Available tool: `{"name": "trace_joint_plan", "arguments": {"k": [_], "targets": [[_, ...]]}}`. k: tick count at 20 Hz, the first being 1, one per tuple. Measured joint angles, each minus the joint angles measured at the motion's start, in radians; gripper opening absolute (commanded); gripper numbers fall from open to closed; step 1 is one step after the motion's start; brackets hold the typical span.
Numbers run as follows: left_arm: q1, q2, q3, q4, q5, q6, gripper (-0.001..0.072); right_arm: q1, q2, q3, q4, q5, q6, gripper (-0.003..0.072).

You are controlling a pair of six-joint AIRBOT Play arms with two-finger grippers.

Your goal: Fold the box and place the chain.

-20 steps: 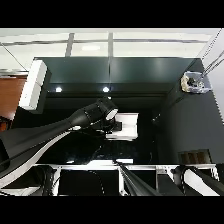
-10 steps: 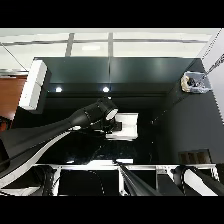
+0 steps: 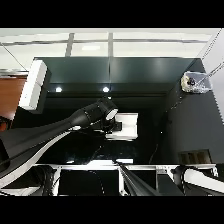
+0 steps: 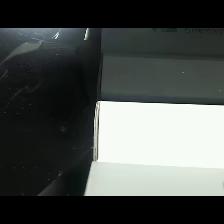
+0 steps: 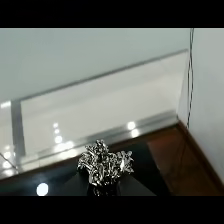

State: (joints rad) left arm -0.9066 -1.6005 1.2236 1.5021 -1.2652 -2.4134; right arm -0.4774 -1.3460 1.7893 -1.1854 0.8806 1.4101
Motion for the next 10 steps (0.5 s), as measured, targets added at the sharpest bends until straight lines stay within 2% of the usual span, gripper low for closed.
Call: {"name": "trace_joint_plan", "arguments": {"k": [10], "targets": [[0.0,0.0,0.0,0.0,0.0,0.0,0.0033,0.0,-0.395,-0.001,-0.035,0.157,0.116,0.0012]]}}
